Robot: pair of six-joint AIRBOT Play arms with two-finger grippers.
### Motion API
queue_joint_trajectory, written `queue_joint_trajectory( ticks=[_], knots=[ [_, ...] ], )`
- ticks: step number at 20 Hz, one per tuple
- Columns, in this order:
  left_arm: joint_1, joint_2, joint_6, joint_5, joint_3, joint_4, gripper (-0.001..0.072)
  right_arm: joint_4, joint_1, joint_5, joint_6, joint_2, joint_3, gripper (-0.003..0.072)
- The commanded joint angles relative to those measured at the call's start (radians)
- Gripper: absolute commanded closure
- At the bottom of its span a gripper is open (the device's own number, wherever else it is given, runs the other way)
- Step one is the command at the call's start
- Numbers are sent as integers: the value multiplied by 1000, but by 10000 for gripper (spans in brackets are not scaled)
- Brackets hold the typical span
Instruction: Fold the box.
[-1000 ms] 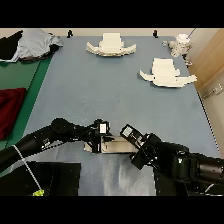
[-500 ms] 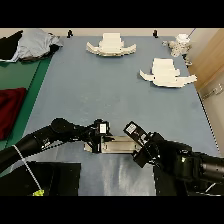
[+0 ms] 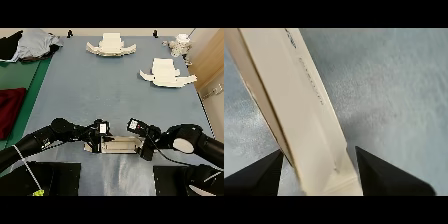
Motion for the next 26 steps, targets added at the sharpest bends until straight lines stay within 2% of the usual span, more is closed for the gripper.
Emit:
queue_joint_trajectory(
  ticks=[1,5,9,11,16,20,26],
  knots=[
    [0,0,0,0,0,0,691,254,-185,-19,-455,-40,-7,-34],
    [0,0,0,0,0,0,691,288,-204,-13,-514,-108,-8,-34],
    [0,0,0,0,0,0,691,301,-204,71,-494,-98,-2,-29],
    [0,0,0,0,0,0,691,328,-212,54,-556,-103,-21,-29],
    [0,0,0,0,0,0,691,738,-435,78,-1083,-103,-139,-31],
    [0,0,0,1,0,0,691,750,-446,85,-1128,-114,-141,-33],
    [0,0,0,0,0,0,691,689,-444,79,-1040,-130,-142,-32]
  ],
)
